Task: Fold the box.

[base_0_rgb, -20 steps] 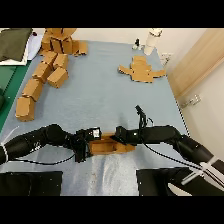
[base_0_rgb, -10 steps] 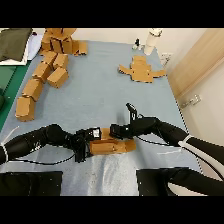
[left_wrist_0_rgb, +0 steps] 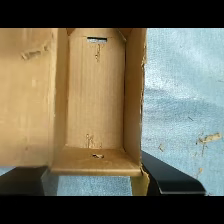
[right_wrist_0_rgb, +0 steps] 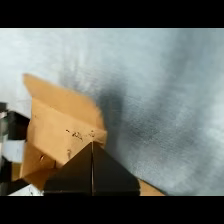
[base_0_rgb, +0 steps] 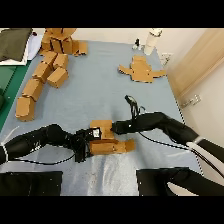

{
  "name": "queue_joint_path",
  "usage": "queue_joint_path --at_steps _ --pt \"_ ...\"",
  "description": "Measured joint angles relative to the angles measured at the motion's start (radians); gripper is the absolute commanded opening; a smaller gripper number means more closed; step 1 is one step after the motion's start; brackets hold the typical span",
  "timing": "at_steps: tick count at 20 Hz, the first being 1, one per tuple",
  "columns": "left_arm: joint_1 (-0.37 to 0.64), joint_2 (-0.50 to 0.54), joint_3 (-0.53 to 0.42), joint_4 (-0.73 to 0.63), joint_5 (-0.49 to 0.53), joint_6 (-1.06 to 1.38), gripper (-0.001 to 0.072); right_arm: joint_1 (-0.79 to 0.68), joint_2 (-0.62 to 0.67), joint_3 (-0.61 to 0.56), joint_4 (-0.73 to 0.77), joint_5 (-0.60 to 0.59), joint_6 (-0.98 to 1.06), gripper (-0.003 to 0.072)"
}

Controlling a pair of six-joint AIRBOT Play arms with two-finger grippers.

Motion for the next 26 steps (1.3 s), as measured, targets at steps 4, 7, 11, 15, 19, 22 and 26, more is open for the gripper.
queue_joint_path --at_steps 4,7,11,15,19,22,26 --pt "0.0 0.0 0.0 0.0 0.0 0.0 0.0531 -0.004 0.187 0.017 -0.117 -0.223 -0.065 0.0013" --pt "0.0 0.0 0.0 0.0 0.0 0.0 0.0532 0.004 0.266 0.002 -0.158 -0.412 -0.214 0.0466" --pt "0.0 0.0 0.0 0.0 0.0 0.0 0.0532 0.02 0.28 -0.045 -0.203 -0.468 -0.459 0.047" --pt "0.0 0.0 0.0 0.0 0.0 0.0 0.0532 0.025 0.207 -0.076 -0.221 -0.369 -0.721 0.047" --pt "0.0 0.0 0.0 0.0 0.0 0.0 0.0532 0.027 0.102 -0.084 -0.233 -0.291 -0.937 0.0469" --pt "0.0 0.0 0.0 0.0 0.0 0.0 0.0531 0.027 0.056 -0.086 -0.201 -0.214 -1.046 0.0469" --pt "0.0 0.0 0.0 0.0 0.0 0.0 0.0532 0.027 0.036 -0.087 -0.156 -0.18 -1.117 0.0441"
